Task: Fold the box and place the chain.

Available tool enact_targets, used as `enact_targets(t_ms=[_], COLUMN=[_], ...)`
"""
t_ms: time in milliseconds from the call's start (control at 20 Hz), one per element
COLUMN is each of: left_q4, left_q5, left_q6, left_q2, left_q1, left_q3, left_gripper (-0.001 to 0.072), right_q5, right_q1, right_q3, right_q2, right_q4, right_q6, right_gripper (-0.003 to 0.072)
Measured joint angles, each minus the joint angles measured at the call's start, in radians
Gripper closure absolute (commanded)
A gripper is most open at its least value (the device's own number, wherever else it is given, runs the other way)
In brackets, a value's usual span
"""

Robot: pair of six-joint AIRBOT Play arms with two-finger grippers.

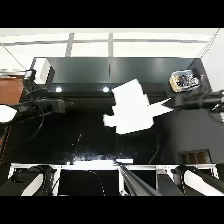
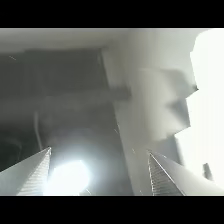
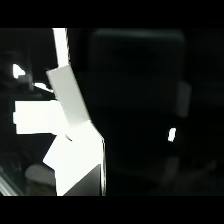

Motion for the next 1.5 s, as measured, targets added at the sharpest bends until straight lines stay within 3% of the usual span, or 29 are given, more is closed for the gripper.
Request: enact_targets(t_ms=[150,350,650,900,950,1150,1300,1400,1500], left_q4=[-0.019,-0.129,-0.235,-0.345,-0.372,-0.406,-0.398,-0.395,-0.392], left_q5=[-0.008,-0.042,-0.251,-0.404,-0.455,-0.641,-0.728,-0.756,-0.769], left_q6=[-0.008,0.006,0.159,0.38,0.436,0.566,0.609,0.633,0.649], left_q2=[-0.048,-0.187,-0.5,-0.682,-0.711,-0.803,-0.844,-0.856,-0.862], left_q1=[-0.076,-0.13,-0.136,-0.129,-0.128,-0.121,-0.103,-0.091,-0.082], left_q3=[0.0,0.031,0.182,0.257,0.266,0.314,0.354,0.371,0.381], left_gripper=[0.0001,0.0001,0.0,0.0029,0.0061,0.0445,0.0554,0.0566,0.0625], right_q5=[-0.19,-0.359,-0.435,-0.441,-0.439,-0.436,-0.437,-0.437,-0.437], right_q1=[0.166,0.34,0.446,0.462,0.463,0.465,0.465,0.465,0.465], right_q3=[-0.2,-0.331,-0.375,-0.381,-0.382,-0.382,-0.382,-0.382,-0.382], right_q2=[0.166,0.268,0.301,0.305,0.306,0.306,0.306,0.306,0.306], right_q4=[0.119,0.19,0.222,0.229,0.228,0.227,0.207,0.192,0.184], right_q6=[-0.043,-0.066,-0.07,-0.068,-0.068,-0.068,-0.054,-0.043,-0.034], right_gripper=[0.0666,0.0667,0.0667,0.0666,0.0666,0.0666,0.0666,0.0666,0.0666])
